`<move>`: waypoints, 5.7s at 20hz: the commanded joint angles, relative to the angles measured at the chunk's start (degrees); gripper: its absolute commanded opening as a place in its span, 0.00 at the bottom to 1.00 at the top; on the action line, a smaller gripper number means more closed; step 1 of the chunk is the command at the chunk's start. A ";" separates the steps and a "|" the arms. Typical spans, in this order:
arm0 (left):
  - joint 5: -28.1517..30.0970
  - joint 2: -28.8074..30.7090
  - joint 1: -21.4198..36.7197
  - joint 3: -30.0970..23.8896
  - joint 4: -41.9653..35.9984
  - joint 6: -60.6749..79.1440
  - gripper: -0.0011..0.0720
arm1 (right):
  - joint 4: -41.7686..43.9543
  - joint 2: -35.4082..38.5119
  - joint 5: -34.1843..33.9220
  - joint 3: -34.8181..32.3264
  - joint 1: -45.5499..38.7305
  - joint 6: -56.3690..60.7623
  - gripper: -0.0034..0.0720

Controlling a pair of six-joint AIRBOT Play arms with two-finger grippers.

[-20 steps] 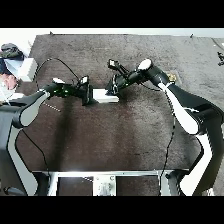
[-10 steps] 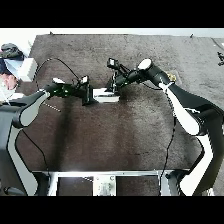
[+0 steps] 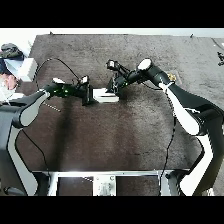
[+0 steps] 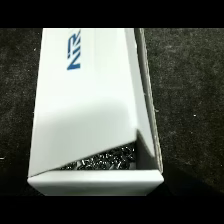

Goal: Fold the box and place the chain.

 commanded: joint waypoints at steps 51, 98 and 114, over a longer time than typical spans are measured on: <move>0.07 -0.02 -0.02 -0.02 0.04 0.02 0.46 | 7.15 4.85 7.26 -0.09 -4.68 14.80 0.06; 42.47 18.80 14.47 2.36 -3.54 -43.85 0.03 | -0.17 98.18 -66.01 -91.65 -12.41 31.12 0.06; 50.84 8.15 19.67 0.48 17.27 -64.13 0.02 | -0.17 98.18 -66.03 -91.65 -12.41 31.12 0.06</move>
